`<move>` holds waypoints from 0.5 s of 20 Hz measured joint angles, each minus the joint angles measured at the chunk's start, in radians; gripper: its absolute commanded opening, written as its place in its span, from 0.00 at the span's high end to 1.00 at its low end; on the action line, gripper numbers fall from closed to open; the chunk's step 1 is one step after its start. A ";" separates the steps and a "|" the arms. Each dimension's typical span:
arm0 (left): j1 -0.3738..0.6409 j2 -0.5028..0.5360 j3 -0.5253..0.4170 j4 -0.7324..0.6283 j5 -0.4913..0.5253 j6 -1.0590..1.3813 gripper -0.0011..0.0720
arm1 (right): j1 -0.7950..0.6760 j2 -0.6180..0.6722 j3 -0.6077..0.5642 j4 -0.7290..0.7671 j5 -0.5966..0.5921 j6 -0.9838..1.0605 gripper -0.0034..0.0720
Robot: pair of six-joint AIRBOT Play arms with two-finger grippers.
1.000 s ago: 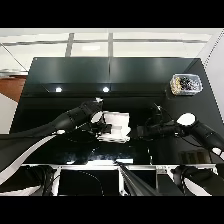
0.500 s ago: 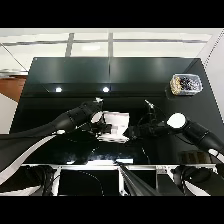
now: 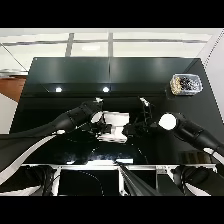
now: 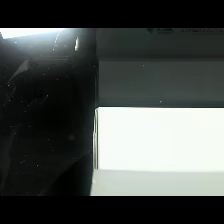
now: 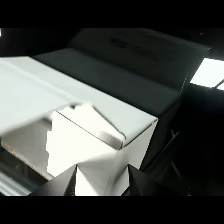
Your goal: Fold the box and place the chain.
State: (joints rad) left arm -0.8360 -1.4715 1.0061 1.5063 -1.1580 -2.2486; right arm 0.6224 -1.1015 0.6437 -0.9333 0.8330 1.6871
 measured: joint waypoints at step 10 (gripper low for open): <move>0.000 0.000 0.000 0.002 -0.002 0.002 0.94 | 0.138 -0.127 0.158 -0.306 0.098 0.335 0.52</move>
